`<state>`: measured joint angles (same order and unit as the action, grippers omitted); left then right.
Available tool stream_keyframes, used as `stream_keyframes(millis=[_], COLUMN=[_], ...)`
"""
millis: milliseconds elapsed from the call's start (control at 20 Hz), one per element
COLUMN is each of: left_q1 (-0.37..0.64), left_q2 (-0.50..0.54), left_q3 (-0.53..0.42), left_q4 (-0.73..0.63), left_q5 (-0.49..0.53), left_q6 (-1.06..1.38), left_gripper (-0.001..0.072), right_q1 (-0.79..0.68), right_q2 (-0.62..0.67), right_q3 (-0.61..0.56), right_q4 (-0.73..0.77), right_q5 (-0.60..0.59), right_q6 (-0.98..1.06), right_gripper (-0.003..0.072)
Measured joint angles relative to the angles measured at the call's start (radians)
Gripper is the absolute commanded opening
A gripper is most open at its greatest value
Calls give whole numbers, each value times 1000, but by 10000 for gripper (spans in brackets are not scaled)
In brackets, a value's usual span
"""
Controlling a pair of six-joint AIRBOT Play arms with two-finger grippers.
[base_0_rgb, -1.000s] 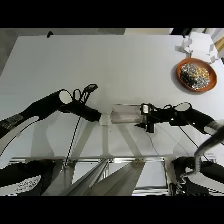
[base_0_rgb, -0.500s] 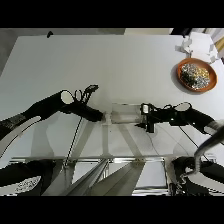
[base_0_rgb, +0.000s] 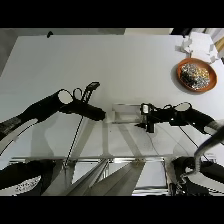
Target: Fold the box and place the chain.
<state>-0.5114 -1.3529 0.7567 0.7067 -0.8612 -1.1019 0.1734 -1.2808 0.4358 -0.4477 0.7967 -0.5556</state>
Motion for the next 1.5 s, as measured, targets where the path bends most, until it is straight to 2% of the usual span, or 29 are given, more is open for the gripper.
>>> stream_keyframes(millis=[100,150,250,300,650,900,1150,1500], left_q1=[-8,-12,-17,-19,-38,-79,-135,-246], left_q2=[10,13,17,18,21,21,15,-75], left_q3=[0,0,0,0,0,0,43,216], left_q4=[-30,-47,-71,-82,-114,-87,106,382], left_q5=[0,0,0,0,12,87,130,57], left_q6=[10,14,18,20,23,-49,-298,-684], left_gripper=[165,183,340,351,352,351,350,350], right_q1=[0,0,0,0,0,0,0,0], right_q2=[0,0,0,0,0,0,0,0], right_q3=[0,0,0,0,0,0,0,0], right_q4=[0,0,0,0,0,0,0,0], right_q5=[0,0,0,0,0,0,0,0], right_q6=[0,0,0,0,0,0,0,0], right_gripper=[412,412,412,412,412,412,412,412])
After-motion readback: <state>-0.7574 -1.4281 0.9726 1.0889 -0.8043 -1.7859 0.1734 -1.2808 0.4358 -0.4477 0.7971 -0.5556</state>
